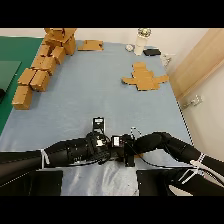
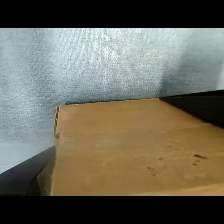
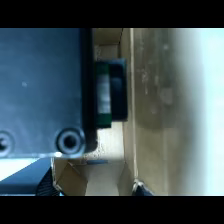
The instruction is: Fold the box.
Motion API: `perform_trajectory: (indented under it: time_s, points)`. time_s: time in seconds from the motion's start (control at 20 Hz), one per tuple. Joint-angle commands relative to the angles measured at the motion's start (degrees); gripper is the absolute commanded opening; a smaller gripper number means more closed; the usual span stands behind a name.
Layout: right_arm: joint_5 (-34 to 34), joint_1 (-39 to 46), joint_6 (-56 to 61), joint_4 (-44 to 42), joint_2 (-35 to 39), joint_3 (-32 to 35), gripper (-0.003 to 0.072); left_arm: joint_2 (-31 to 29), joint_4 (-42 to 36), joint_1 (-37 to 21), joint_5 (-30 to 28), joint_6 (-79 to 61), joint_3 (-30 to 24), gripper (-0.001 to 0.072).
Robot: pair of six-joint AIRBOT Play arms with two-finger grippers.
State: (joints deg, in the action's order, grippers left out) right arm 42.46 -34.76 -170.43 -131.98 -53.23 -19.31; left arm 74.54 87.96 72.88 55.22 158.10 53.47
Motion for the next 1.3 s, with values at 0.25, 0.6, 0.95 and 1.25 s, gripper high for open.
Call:
perform_trajectory:
  time_s: [0.25,0.6,0.95,1.25]
  points:
    - [0.04,0.0,0.02,0.22,0.0,-0.02,0.0508,-0.74,2.56,-0.11,3.54,-0.37,0.04,0.0619]
    - [0.04,0.0,0.0,0.22,0.0,-0.02,0.0507,-7.21,4.74,-0.11,9.7,-0.59,0.04,0.0619]
    - [0.04,0.0,0.02,0.22,0.0,-0.02,0.0508,-13.51,2.78,-0.09,15.63,-0.61,0.04,0.0458]
    - [0.04,0.0,0.02,0.22,0.0,-0.02,0.0508,-21.38,5.75,-1.86,32.92,-11.1,-3.39,0.0013]
